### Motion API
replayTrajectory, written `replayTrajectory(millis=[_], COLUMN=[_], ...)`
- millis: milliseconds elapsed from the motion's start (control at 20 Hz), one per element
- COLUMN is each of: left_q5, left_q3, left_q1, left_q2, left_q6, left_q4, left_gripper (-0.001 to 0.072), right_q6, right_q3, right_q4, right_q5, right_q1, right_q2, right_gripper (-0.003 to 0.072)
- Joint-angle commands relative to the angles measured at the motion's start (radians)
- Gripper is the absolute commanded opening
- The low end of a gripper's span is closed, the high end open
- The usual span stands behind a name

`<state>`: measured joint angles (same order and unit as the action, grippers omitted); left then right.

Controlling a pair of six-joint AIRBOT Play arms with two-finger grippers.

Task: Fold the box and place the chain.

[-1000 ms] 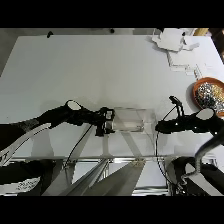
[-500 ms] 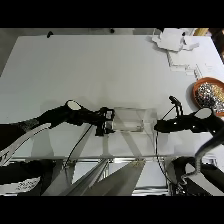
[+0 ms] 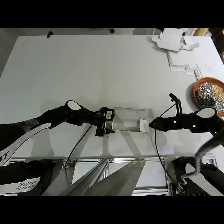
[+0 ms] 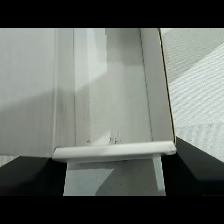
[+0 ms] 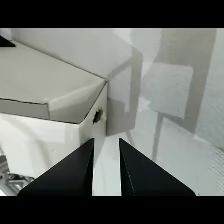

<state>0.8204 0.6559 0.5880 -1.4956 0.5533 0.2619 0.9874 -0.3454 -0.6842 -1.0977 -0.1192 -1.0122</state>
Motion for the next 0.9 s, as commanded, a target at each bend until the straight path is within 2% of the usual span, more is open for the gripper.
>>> replayTrajectory(millis=[0, 300, 750, 850], left_q5=[0.000, 0.000, 0.000, 0.000], left_q3=[0.001, 0.001, 0.001, 0.001], left_q1=[0.000, 0.000, -0.001, -0.001], left_q2=[0.001, 0.001, 0.001, 0.001], left_q6=[0.000, 0.000, 0.000, 0.000], left_q4=[0.000, 0.000, 0.000, 0.000], left_gripper=[0.0363, 0.0363, 0.0363, 0.0363], right_q6=[-0.002, -0.002, 0.012, 0.084], right_q3=[0.000, 0.000, 0.000, -0.001], right_q4=[0.018, 0.072, 0.063, 0.063], right_q5=[-0.016, 0.021, 0.024, 0.044], right_q1=[0.003, 0.130, 0.135, 0.135], right_q2=[0.045, 0.046, 0.050, 0.050], right_gripper=[0.0210, 0.0300, 0.0299, 0.0300])
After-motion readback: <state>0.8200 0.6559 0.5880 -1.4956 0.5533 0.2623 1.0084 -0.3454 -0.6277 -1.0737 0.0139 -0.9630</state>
